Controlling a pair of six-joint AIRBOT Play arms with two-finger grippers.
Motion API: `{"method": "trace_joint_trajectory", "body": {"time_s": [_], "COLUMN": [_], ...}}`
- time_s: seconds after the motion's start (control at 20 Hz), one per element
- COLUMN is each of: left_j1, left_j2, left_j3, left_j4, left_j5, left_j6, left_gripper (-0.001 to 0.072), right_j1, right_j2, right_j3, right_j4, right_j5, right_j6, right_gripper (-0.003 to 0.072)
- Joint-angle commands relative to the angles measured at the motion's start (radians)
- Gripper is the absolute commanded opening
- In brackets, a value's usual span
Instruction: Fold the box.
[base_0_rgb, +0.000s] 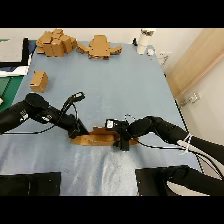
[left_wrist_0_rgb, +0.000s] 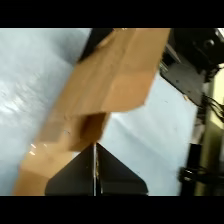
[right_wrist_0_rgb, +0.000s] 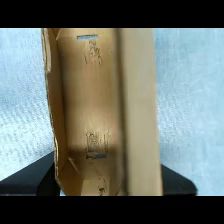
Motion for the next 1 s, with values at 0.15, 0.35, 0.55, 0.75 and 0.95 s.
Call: {"method": "trace_joint_trajectory", "body": {"time_s": [0.15, 0.35, 0.55, 0.75, 0.95], "left_j1": [-0.089, -0.097, -0.098, -0.098, -0.099], "left_j2": [0.033, -0.016, -0.126, -0.211, -0.261], "left_j3": [-0.003, 0.018, 0.075, 0.101, 0.103], "left_j4": [-0.128, -0.268, -0.268, -0.194, -0.098], "left_j5": [0.008, 0.211, 0.264, 0.299, 0.293], "left_j6": [-0.373, -0.388, -0.388, -0.414, -0.485], "left_gripper": [0.0010, 0.0011, 0.0010, 0.0010, 0.0009], "right_j1": [0.000, 0.000, 0.000, 0.000, 0.000], "right_j2": [0.000, 0.000, 0.000, 0.000, 0.000], "right_j3": [0.000, 0.000, 0.000, 0.000, 0.000], "right_j4": [0.001, 0.000, 0.001, 0.000, 0.000], "right_j5": [-0.001, -0.001, -0.001, -0.001, -0.001], "right_j6": [0.000, 0.000, 0.000, 0.000, 0.000], "right_gripper": [0.0512, 0.0513, 0.0512, 0.0512, 0.0512]}}
